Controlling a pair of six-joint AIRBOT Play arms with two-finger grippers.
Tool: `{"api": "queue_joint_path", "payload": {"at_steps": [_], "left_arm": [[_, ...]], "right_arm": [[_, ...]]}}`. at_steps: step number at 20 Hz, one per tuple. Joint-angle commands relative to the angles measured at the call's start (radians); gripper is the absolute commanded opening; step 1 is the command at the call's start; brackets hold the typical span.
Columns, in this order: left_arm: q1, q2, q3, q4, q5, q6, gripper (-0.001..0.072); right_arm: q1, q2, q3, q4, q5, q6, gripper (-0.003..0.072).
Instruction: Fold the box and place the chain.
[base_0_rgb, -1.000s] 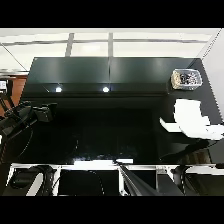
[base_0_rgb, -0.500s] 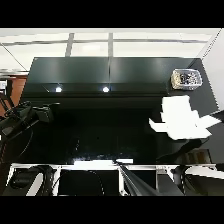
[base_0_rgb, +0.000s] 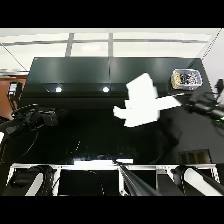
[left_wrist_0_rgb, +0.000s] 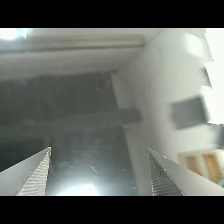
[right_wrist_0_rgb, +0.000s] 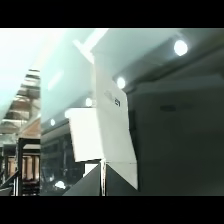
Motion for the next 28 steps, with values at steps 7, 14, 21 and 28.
{"api": "queue_joint_path", "payload": {"at_steps": [7,14,21,28], "left_arm": [[0.0,-0.356,0.0,-0.48,-0.094,0.282,0.0694],[-0.009,-0.728,0.104,-0.57,-0.156,0.378,0.0697],[-0.114,-1.027,0.352,-0.405,-0.325,0.234,0.0697],[-0.17,-1.23,0.461,-0.599,-0.641,0.531,0.0696]], "right_arm": [[0.743,0.331,-0.291,0.209,-0.702,-0.043,0.0017],[0.907,0.331,-0.291,0.125,-0.784,-0.054,0.0018],[0.907,0.331,-0.291,0.091,-0.785,-0.054,0.0018],[0.907,0.331,-0.291,0.092,-0.785,-0.054,0.0018]]}}
